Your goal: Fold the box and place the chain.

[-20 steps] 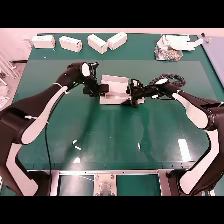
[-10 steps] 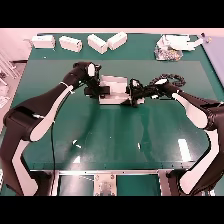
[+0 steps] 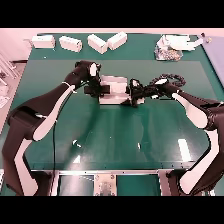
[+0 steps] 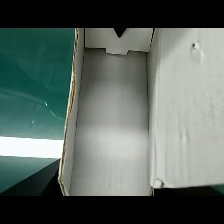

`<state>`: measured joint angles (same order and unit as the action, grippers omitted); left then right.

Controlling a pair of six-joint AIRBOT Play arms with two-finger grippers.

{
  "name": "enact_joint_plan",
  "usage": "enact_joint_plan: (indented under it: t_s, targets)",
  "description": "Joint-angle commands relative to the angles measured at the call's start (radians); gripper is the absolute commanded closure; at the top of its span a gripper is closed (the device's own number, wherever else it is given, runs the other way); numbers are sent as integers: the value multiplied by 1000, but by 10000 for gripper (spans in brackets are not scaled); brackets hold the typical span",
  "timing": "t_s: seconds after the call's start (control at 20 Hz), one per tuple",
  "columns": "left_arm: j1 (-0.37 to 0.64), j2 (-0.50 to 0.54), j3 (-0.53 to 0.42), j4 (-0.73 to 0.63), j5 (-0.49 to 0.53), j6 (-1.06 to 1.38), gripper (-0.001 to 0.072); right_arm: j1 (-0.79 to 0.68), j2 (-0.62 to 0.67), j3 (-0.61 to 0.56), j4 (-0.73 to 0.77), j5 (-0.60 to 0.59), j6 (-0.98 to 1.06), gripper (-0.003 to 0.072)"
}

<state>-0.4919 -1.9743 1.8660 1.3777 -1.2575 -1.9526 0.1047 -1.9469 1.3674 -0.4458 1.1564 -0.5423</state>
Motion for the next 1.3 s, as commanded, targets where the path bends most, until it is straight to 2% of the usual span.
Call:
enact_joint_plan:
  t_s: [0.0,0.3,0.4,0.45,0.75,0.85,1.05,1.15,1.2,1.25]
  targets:
    - [-8,-41,61,11,-69,-31,534,-1,0,0,0,1,-1,210]
    - [-25,-96,117,29,-115,-49,543,-1,0,0,0,1,-1,210]
    - [-25,-102,117,24,-121,-56,604,-1,0,0,0,1,-1,210]
    - [-25,-102,117,22,-122,-56,672,-1,0,0,0,1,-1,210]
    - [-24,-101,117,13,-102,-55,686,-1,0,0,0,1,-1,210]
    - [-24,-101,130,14,-101,-53,619,-1,0,0,0,1,-1,210]
    - [-20,-90,158,0,-90,-54,616,-1,0,0,0,1,-1,210]
    - [-17,-79,158,1,-90,-29,455,-1,0,0,0,1,-1,210]
    - [-17,-75,158,7,-90,-28,404,-1,0,0,0,1,-1,210]
    - [-16,-71,158,6,-92,-28,402,-1,0,0,0,1,-1,210]
